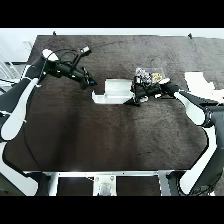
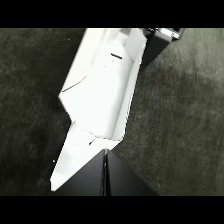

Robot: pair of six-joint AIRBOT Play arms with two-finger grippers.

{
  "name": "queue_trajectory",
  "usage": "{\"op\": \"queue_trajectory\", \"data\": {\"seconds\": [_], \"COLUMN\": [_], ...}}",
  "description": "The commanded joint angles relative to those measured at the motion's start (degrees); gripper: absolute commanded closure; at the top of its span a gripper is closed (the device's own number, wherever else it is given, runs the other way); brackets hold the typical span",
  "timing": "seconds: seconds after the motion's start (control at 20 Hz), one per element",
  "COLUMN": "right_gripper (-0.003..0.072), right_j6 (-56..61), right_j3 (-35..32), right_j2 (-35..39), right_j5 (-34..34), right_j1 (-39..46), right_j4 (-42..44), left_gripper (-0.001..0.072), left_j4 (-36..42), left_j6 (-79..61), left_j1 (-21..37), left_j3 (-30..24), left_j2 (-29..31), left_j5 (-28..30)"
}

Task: Fold the box and place the chain.

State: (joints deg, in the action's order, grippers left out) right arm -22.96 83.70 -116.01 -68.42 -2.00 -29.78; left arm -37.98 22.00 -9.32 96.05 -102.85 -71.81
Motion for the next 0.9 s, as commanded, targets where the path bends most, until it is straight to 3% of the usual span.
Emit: {"op": "queue_trajectory", "data": {"seconds": [0.0,0.25,0.4,0.65,0.85], "right_gripper": [0.0251,0.0251,0.0251,0.0251,0.0251], "right_j6": [-0.02,-0.02,-0.02,-0.02,-0.02], "right_j3": [0.00,0.00,0.00,0.00,0.00], "right_j2": [0.02,0.02,0.02,0.02,0.02], "right_j5": [0.00,-0.02,0.00,-0.02,-0.02], "right_j1": [-0.07,-0.07,-0.07,-0.07,-0.07], "right_j4": [0.00,0.02,0.00,0.00,0.00], "left_gripper": [0.0694,0.0695,0.0695,0.0694,0.0693], "left_j4": [-0.09,-0.66,-4.85,-10.34,-10.84], "left_j6": [11.39,18.49,24.68,31.80,36.52], "left_j1": [2.05,2.03,2.03,2.03,2.03], "left_j3": [-0.02,-0.13,-0.48,-6.84,-11.52], "left_j2": [0.66,3.23,6.27,14.56,15.39], "left_j5": [1.05,5.62,6.73,11.30,10.88]}}
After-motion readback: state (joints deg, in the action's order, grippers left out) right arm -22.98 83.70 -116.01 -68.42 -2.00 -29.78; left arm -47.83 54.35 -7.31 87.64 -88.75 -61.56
